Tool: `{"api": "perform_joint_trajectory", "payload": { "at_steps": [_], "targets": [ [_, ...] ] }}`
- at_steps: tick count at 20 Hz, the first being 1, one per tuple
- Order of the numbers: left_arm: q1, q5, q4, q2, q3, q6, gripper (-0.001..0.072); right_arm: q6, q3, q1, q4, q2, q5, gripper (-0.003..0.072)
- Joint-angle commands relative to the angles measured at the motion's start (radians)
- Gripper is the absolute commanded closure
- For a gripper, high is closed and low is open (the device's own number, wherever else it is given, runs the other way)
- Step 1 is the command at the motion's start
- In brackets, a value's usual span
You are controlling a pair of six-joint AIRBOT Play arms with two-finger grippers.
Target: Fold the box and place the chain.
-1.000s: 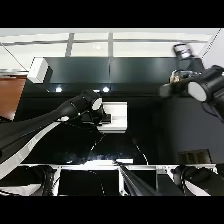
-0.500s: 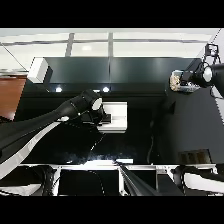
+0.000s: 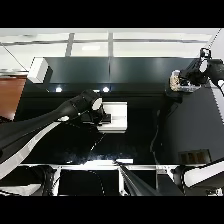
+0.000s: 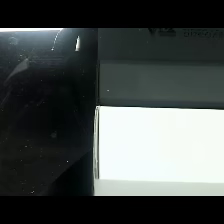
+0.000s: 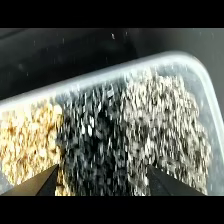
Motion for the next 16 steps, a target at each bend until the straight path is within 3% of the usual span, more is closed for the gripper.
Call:
{"api": "perform_joint_trajectory", "payload": {
  "at_steps": [1,3,4,6,7,16],
  "targets": [
    [0.000,0.000,0.000,0.000,-0.001,0.000,0.0682,-0.008,0.023,-0.004,0.011,-0.038,-0.039,0.0097],
    [0.000,0.000,0.000,0.000,-0.001,0.000,0.0682,-0.008,0.023,-0.004,0.011,-0.043,-0.037,0.0148],
    [0.000,0.000,-0.001,0.000,-0.001,0.000,0.0682,-0.008,0.023,-0.004,0.011,-0.045,-0.036,0.0214],
    [0.000,0.000,-0.001,0.000,-0.001,0.000,0.0682,-0.008,0.023,-0.004,0.011,-0.045,-0.034,0.0215],
    [0.000,0.000,-0.001,0.000,-0.001,0.000,0.0682,-0.008,0.023,-0.004,0.011,-0.045,-0.029,0.0265],
    [0.000,0.000,-0.001,0.000,-0.001,0.000,0.0682,-0.201,0.082,0.025,0.000,-0.044,0.031,0.0261]
  ]
}}
